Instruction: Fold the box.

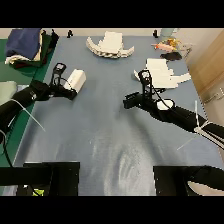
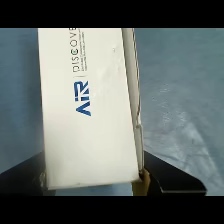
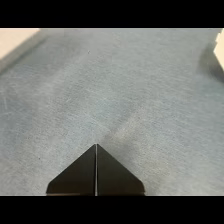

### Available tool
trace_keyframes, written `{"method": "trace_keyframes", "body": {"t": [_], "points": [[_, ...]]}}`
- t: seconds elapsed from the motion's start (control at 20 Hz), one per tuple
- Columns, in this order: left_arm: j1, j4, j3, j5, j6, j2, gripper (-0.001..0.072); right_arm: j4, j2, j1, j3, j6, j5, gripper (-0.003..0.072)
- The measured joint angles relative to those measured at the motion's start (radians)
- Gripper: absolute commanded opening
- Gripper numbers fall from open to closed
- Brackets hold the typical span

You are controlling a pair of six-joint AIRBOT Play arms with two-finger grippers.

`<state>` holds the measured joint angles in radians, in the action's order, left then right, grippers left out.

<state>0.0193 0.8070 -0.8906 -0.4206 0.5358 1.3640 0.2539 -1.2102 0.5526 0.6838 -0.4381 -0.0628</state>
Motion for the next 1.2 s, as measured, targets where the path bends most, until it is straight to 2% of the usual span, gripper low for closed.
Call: {"method": "trace_keyframes", "body": {"t": [0.1, 0.25, 0.45, 0.65, 0.85, 1.2], "points": [[-0.043, 0.149, -0.124, -0.049, 0.163, 0.068, 0.0298, 0.000, 0.000, 0.000, 0.000, 0.000, 0.000, 0.0017], [-0.100, 0.274, -0.338, -0.117, 0.306, 0.202, 0.0298, 0.000, 0.000, 0.000, 0.000, 0.000, -0.002, 0.0017], [-0.137, 0.340, -0.625, -0.146, 0.395, 0.393, 0.0298, 0.000, 0.000, 0.002, 0.000, 0.000, -0.006, 0.0017], [-0.155, 0.360, -0.846, -0.158, 0.460, 0.576, 0.0298, 0.001, 0.000, 0.002, 0.000, 0.000, -0.007, 0.0017], [-0.166, 0.369, -0.961, -0.167, 0.491, 0.702, 0.0298, 0.001, 0.000, 0.002, 0.000, 0.000, -0.008, 0.0017], [-0.167, 0.369, -1.001, -0.104, 0.495, 0.755, 0.0298, 0.002, 0.000, 0.002, 0.000, 0.000, -0.008, 0.0017]]}}
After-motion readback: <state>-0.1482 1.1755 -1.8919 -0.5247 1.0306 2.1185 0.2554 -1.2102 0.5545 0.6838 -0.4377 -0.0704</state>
